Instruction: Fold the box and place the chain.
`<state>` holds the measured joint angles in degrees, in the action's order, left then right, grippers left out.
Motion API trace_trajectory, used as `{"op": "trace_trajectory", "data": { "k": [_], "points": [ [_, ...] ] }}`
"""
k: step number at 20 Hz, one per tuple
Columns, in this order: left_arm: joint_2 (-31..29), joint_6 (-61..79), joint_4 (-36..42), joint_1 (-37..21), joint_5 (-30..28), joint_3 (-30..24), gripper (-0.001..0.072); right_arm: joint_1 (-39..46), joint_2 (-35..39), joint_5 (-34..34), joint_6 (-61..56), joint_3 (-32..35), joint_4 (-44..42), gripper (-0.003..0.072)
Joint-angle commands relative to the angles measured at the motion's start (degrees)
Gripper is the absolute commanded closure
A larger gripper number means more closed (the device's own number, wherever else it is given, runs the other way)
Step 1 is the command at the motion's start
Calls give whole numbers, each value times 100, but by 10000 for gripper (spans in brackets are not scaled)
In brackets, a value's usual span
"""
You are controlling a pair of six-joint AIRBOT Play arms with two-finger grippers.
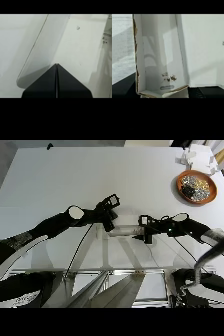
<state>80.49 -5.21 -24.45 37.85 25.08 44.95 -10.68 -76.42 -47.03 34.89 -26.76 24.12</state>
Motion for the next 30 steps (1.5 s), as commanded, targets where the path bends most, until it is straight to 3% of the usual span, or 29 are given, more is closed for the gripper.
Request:
{"op": "trace_trajectory", "data": {
  "k": [1,5,9,13,15,16,21,24,27,30],
  "points": [
    [122,2,42,-2,-61,2,706,-2,0,-4,9,-2,4,252],
    [35,26,-24,-26,-33,2,706,-2,0,-4,9,-2,4,252],
    [-549,-33,-608,-426,422,2,704,-2,0,-7,9,-2,4,252],
    [-1182,-131,-1388,-1134,1971,0,703,-2,0,-7,9,-2,4,252],
    [-1241,-114,-1685,-1381,2992,-9,703,-2,0,-7,9,-2,4,252],
    [-1226,-17,-1718,-1445,3226,-94,704,-2,0,-7,9,-2,4,252],
    [-890,785,-1117,-1340,2699,-555,699,-2,0,-11,9,-2,4,252],
    [-625,778,-1331,-1272,2741,-555,652,-2,0,-13,9,-2,4,252],
    [-413,780,-1945,-1274,2662,-555,417,-2,0,-11,9,-2,4,252],
    [-374,815,-2059,-1272,2295,-555,364,-2,0,-11,9,-2,4,252]
  ]
}}
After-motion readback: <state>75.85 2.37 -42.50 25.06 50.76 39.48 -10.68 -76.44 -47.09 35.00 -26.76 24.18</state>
